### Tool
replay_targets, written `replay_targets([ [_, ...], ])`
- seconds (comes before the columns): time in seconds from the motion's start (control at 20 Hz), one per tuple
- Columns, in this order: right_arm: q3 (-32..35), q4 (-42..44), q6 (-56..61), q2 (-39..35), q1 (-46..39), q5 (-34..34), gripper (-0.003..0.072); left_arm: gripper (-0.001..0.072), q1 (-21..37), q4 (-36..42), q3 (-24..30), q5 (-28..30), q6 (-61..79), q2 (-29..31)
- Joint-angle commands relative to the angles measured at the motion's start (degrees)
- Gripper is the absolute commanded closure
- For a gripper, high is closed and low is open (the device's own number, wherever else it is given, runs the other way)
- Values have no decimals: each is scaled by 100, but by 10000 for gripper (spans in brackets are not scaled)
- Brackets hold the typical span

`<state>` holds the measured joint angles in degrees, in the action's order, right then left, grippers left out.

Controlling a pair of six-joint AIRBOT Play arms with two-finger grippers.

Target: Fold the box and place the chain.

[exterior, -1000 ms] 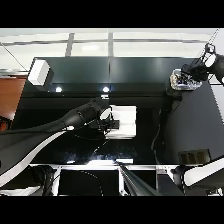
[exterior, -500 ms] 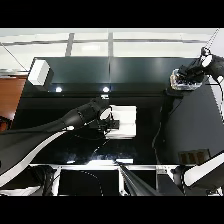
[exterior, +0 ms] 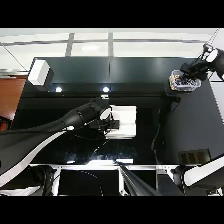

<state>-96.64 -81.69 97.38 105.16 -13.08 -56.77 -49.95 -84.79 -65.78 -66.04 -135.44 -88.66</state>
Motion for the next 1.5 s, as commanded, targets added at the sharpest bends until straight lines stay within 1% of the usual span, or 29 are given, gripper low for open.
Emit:
replay_targets([
  [0.0,-37,-302,-243,-348,-2,-48,670,686,7,0,-2,2,0,0],
  [0.25,-37,-256,-579,-595,0,-155,670,686,7,0,-2,2,0,0],
  [0.45,-37,-258,-748,-748,0,-92,670,686,7,0,-2,2,0,0],
  [0.6,-33,-254,-809,-715,0,-92,670,686,7,0,-2,2,0,0],
  [0.8,-28,-256,-807,-367,0,-308,670,686,7,0,-2,2,0,0],
  [0.95,-37,-254,-807,-446,0,-247,670,686,7,0,-2,2,0,0],
  [1.1,-251,-114,-988,-1023,0,-96,671,686,7,0,-2,4,0,0],
  [1.25,-920,-83,-1093,-1792,13,125,672,686,7,0,-2,7,0,0],
  [1.35,-1244,-76,-1093,-2146,13,48,673,686,7,0,-2,28,0,0],
  [1.45,-1366,72,-1110,-2413,13,-11,673,686,7,0,-2,44,0,0],
])
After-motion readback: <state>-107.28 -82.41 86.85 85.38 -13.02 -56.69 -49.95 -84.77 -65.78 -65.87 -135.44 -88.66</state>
